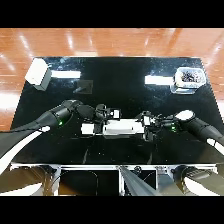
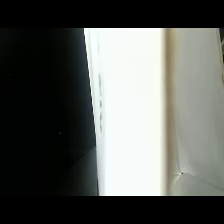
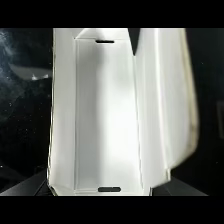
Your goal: Fold the box and place the chain.
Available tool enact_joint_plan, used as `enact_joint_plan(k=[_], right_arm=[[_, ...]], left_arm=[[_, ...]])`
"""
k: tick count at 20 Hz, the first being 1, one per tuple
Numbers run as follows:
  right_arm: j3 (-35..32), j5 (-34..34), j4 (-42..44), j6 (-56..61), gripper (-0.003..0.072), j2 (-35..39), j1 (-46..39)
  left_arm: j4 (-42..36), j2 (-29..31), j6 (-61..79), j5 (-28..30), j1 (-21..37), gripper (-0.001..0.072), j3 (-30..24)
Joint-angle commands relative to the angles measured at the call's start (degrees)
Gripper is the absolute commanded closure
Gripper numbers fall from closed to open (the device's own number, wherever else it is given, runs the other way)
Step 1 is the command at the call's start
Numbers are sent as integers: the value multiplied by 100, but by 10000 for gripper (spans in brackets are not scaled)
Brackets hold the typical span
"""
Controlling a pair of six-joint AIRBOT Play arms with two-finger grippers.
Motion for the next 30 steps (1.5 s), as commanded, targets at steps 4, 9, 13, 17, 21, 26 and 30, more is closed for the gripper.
enact_joint_plan(k=[4, 9, 13, 17, 21, 26, 30], right_arm=[[120, -94, -55, 125, -14, -116, 83], [264, -116, -354, 457, -14, -236, 219], [278, -133, -557, 503, -14, -249, 334], [282, -214, -605, 577, -14, -254, 378], [433, -306, -656, 1075, -14, -378, 420], [468, -330, -719, 1174, -14, -413, 455], [476, -238, -848, 1154, -14, -420, 474]], left_arm=[[-153, -2, -44, -22, 0, 694, 2], [-188, -2, -46, -24, 7, 694, 2], [-284, -2, -44, -22, 7, 694, 2], [-284, -2, -46, -22, 4, 694, 2], [-289, -2, -57, -13, 4, 694, 2], [-286, -2, -190, 2, 4, 694, 2], [-284, -2, -192, 2, 4, 694, 2]])
